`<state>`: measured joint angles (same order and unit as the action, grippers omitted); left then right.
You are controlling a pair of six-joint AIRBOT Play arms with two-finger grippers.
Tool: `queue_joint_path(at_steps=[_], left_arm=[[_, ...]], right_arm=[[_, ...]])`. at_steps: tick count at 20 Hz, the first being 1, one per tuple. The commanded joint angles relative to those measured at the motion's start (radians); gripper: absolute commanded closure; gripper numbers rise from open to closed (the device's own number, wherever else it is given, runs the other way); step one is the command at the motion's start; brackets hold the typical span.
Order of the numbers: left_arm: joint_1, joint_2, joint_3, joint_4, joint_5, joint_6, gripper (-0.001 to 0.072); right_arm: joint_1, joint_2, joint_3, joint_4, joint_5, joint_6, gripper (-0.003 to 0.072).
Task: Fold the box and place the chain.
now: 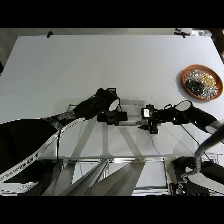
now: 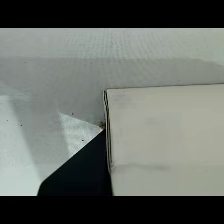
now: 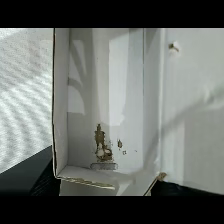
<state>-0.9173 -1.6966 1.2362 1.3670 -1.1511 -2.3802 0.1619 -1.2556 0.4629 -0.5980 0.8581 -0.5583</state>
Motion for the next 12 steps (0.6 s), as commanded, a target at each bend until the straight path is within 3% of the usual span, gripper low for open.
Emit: queue_joint_path(at_steps=[1, 3, 4, 8, 10, 12], left_arm=[[-0.001, 0.010, 0.000, -0.010, -0.027, 0.002, 0.0682], [0.002, 0.032, -0.001, -0.009, -0.028, 0.080, 0.0317], [0.007, 0.049, -0.001, -0.009, -0.033, 0.129, 0.0242], [0.033, 0.119, -0.001, -0.008, -0.034, 0.164, 0.0241], [0.047, 0.151, -0.001, -0.008, -0.031, 0.174, 0.0155], [0.060, 0.183, -0.001, -0.010, -0.031, 0.210, 0.0132]], right_arm=[[0.000, 0.001, 0.000, 0.000, 0.002, 0.000, 0.0283], [0.000, 0.001, 0.000, 0.000, 0.001, 0.000, 0.0283], [0.000, 0.001, 0.000, 0.000, 0.002, 0.000, 0.0283], [0.000, 0.001, 0.000, 0.000, 0.001, 0.000, 0.0283], [0.000, 0.001, 0.000, 0.000, 0.002, 0.000, 0.0283], [0.000, 0.001, 0.000, 0.000, 0.002, 0.000, 0.0283]])
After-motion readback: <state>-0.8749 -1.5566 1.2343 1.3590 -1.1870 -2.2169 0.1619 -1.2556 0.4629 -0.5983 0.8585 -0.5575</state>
